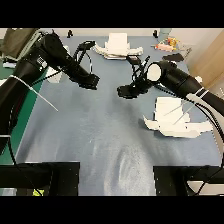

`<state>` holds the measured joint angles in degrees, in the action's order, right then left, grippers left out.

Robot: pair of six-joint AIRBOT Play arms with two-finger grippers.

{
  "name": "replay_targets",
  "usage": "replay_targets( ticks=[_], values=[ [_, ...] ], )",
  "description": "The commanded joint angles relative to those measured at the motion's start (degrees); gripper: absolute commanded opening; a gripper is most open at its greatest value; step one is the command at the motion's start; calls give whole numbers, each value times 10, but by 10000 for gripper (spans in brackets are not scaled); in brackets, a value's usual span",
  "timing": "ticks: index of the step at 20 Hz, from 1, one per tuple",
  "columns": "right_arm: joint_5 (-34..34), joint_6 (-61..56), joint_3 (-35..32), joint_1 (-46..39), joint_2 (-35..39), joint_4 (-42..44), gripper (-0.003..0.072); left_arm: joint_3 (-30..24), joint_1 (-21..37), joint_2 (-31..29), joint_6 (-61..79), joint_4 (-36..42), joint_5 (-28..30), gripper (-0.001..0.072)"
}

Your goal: Fold the box.

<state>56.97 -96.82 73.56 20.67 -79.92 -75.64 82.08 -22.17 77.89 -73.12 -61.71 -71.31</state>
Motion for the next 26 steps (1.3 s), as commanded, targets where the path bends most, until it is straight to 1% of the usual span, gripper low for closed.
replay_targets(
  ticks=[1, 11, 13, 15, 18, 21, 23, 24, 25, 26],
  values=[
    [0, 0, 0, 0, 0, 0, 5, 0, 0, 0, 0, 0, 0, 16],
    [0, 0, 0, 0, 0, 0, 5, 0, 0, 0, 0, 0, 0, 16],
    [-5, 0, 0, 0, 0, 0, 5, 0, 0, 0, 0, 3, 22, 16],
    [-35, 0, 0, 0, 0, 0, 5, 0, 0, 0, 0, 6, 51, 16],
    [-34, -9, 0, 0, 0, 5, 5, 0, 0, 0, 0, 20, 52, 16],
    [-65, -15, 0, 0, 0, 49, 5, 0, -4, 0, 0, 25, 71, 16],
    [-52, -22, 6, -1, 0, 68, 6, 0, -7, 2, -1, 30, 71, 16],
    [-11, -24, 23, -10, 0, 54, 8, 0, -7, 3, -5, 30, 68, 16],
    [61, -38, 52, -27, 0, 18, 134, 0, -7, 4, -16, 30, 62, 17],
    [149, -55, 88, -51, 0, -43, 270, 0, -6, 4, -26, 26, 57, 18]
  ],
)
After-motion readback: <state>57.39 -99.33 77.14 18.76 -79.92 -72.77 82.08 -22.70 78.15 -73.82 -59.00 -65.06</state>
